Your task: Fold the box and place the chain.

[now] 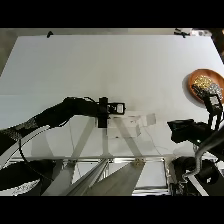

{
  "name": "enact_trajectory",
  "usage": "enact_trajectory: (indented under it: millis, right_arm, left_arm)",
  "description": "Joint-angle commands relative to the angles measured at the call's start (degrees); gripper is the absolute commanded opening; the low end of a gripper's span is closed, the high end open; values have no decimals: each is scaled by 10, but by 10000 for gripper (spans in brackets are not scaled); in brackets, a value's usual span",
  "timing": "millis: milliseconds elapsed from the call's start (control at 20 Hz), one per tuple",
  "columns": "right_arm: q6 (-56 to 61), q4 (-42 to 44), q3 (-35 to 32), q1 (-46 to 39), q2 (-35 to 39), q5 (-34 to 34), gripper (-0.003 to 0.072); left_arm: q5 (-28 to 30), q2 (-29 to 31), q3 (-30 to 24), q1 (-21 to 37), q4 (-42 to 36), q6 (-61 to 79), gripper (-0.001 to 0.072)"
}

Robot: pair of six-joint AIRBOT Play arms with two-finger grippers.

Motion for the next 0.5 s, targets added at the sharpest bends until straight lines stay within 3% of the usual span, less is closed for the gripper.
enact_trajectory:
  millis: [0, 450]
  right_arm:
    - [0, 0, 0, 0, 0, 0, 191]
    - [0, -6, 0, 0, 0, 0, 191]
  left_arm:
    - [2, -9, 0, 0, -9, 0, 6]
    - [-17, -22, 0, 0, -9, 0, 7]
